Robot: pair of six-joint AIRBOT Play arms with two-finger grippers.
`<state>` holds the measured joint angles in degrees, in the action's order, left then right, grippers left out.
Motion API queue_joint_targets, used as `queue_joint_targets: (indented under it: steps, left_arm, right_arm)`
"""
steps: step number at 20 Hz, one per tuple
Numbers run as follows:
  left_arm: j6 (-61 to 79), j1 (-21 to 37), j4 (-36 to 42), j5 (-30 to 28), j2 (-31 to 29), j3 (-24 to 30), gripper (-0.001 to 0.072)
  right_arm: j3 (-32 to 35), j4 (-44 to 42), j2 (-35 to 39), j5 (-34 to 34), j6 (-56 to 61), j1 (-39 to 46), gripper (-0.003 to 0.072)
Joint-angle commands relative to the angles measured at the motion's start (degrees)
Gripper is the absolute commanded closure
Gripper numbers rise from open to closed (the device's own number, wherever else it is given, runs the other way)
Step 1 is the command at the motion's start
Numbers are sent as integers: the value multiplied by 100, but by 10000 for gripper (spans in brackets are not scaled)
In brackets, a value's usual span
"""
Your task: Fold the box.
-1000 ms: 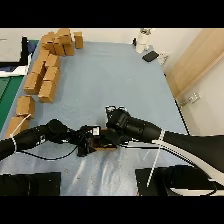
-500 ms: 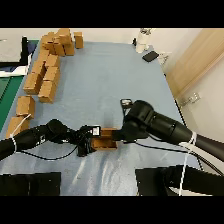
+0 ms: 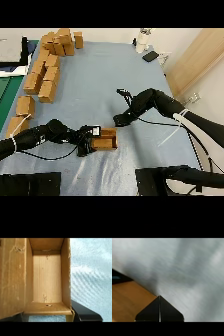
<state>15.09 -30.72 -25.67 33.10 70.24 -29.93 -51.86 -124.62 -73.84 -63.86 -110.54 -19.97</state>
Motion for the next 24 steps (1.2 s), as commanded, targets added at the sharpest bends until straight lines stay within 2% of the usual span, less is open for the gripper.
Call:
queue_joint_targets:
  steps: [1,2,4,9,13,15,17,18,19,20,24]
  left_arm:
    - [2,0,0,-2,0,-2,268]
    - [2,0,-2,0,0,-2,268]
    - [2,-2,0,0,0,-2,268]
    - [2,0,-2,0,0,-2,268]
    - [2,0,0,0,0,-2,268]
    - [2,0,0,0,0,-2,268]
    - [2,0,-2,0,0,-2,268]
    - [2,-2,0,0,0,-2,268]
    - [2,0,0,0,0,-2,268]
    - [2,0,0,0,0,-2,268]
    - [2,0,0,-2,0,-2,268]
  right_arm:
    - [-101,-1519,-282,-669,-2415,96,684]
    - [-48,-1484,-221,-782,-2413,0,684]
    - [251,-1322,149,-448,-2411,-299,684]
    - [1506,-282,1753,1552,-2280,-1513,684]
    - [2389,446,2697,2983,-2118,-2391,684]
    - [2603,1012,2992,3351,-2028,-2730,683]
    - [2649,1469,3230,3333,-2039,-3005,669]
    - [2651,1694,3307,3324,-2044,-3119,556]
    - [2651,1908,3355,3322,-2068,-3233,295]
    - [2653,2096,3348,3316,-2173,-3305,188]
    - [2658,2221,3010,3436,-2747,-3327,175]
